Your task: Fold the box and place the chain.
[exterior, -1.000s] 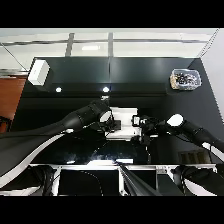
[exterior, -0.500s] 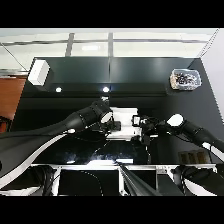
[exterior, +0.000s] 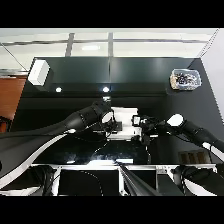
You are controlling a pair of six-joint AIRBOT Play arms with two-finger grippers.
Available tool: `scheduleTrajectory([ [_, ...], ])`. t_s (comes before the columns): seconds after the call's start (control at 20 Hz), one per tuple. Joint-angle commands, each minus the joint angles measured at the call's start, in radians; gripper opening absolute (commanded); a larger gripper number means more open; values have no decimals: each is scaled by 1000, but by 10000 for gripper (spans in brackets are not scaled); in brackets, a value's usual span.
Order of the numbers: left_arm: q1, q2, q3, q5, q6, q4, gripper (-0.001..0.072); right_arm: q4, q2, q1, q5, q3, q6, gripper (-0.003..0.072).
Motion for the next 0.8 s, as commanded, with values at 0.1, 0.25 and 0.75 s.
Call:
scheduleTrajectory([
  [0.1,0,0,3,-18,0,4,22,0,1,0,0,1,0,474],
  [0.25,0,0,3,-19,3,3,22,0,1,0,1,1,0,474],
  [0.75,32,0,10,-93,32,31,21,-121,175,-27,80,1,83,609],
])
